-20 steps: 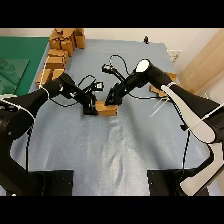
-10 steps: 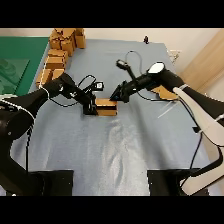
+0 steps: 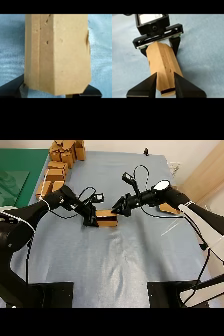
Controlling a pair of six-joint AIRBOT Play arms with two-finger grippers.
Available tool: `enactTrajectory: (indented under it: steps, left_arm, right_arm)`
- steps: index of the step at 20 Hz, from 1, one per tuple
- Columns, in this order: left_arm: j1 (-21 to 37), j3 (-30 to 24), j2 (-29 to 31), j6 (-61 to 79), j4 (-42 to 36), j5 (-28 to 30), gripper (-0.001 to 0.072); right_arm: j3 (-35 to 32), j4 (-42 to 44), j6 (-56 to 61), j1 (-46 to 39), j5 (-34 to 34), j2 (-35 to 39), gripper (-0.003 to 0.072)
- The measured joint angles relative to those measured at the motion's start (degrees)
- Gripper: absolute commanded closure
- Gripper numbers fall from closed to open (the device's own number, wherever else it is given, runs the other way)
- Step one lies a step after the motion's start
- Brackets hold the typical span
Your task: Fold the box.
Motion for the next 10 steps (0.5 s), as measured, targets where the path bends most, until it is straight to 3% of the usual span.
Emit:
enactTrajectory:
  steps: [10]
  left_arm:
    - [0.0,0.0,0.0,-0.72,-0.2,0.13,0.0511]
  right_arm:
    - [2.78,-6.67,-3.19,1.36,-1.79,-1.2,0.0349]
